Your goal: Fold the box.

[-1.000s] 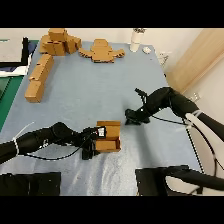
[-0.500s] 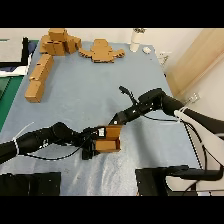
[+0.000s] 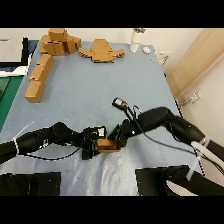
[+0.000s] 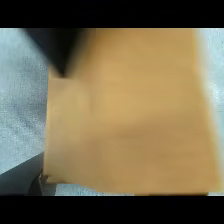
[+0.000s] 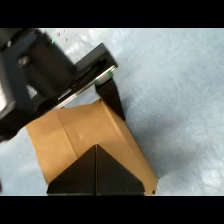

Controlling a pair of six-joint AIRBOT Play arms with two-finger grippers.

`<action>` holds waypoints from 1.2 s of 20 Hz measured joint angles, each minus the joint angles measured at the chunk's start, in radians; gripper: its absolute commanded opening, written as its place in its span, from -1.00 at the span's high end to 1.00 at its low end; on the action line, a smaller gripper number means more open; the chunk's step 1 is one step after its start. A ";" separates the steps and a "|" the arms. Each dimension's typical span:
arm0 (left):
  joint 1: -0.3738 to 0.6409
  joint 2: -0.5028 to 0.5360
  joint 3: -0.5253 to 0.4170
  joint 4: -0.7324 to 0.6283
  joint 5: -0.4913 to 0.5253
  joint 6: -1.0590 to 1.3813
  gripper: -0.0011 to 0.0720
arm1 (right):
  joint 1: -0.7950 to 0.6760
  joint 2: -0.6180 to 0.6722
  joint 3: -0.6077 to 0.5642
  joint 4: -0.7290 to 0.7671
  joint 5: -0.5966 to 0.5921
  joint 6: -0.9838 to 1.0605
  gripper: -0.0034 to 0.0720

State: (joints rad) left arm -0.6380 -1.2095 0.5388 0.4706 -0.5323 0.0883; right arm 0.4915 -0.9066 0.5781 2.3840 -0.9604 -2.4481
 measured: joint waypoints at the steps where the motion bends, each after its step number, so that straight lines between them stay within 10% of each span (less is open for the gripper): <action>1: 0.000 0.000 0.000 0.000 0.000 0.000 -0.72 | 0.034 0.034 -0.027 -0.031 0.045 -0.001 0.90; 10: 0.000 0.000 0.000 0.001 -0.001 0.001 -0.72 | 0.269 0.178 -0.169 -0.283 0.270 -0.003 0.89; 14: 0.000 0.000 0.000 0.000 0.000 0.000 -0.72 | 0.312 0.222 -0.179 -0.340 0.297 -0.017 -0.15; 18: 0.000 0.000 0.000 0.000 0.001 0.000 -0.72 | 0.336 0.259 -0.182 -0.359 0.307 -0.055 -0.50; 24: 0.000 0.000 0.000 0.000 0.000 0.000 -0.72 | 0.344 0.217 -0.182 -0.377 0.317 -0.145 -0.50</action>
State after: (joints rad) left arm -0.6380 -1.2095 0.5388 0.4702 -0.5320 0.0883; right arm 0.8360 -0.6899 0.3958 2.0068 -0.6434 -2.5931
